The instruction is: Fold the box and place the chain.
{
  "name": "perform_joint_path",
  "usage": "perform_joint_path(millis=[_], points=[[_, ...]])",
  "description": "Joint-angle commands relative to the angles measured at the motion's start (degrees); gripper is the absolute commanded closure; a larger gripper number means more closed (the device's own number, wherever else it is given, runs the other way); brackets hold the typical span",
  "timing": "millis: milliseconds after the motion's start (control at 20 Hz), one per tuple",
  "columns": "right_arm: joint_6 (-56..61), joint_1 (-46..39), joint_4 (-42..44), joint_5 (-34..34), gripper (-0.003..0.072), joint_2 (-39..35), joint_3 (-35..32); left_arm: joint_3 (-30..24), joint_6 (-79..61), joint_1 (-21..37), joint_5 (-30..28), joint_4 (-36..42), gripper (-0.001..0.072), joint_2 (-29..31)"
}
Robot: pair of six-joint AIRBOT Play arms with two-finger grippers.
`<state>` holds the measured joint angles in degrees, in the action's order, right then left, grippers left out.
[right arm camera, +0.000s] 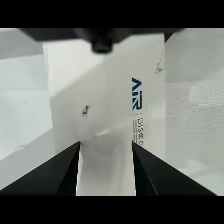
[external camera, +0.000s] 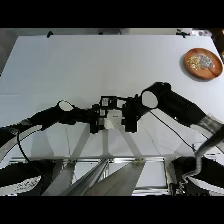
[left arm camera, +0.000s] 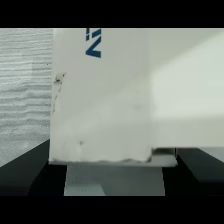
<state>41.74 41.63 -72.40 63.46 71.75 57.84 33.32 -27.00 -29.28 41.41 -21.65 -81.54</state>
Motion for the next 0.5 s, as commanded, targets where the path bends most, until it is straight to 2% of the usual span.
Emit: perform_joint_path(millis=[0, 150, 450], points=[[-0.46, 0.39, -0.81, -7.52, 0.0342, -4.24, -3.80, 0.02, -0.02, -0.02, -0.02, 0.00, 0.0315, 0.04], [-1.57, 0.46, -0.79, -9.49, 0.0342, -3.17, -3.80, 0.02, -0.02, -0.02, 0.00, -0.02, 0.0315, 0.04], [-1.60, 0.46, -0.81, -9.01, 0.0344, -1.44, -3.93, 0.02, -0.02, -0.02, 0.00, 0.00, 0.0315, 0.04]])
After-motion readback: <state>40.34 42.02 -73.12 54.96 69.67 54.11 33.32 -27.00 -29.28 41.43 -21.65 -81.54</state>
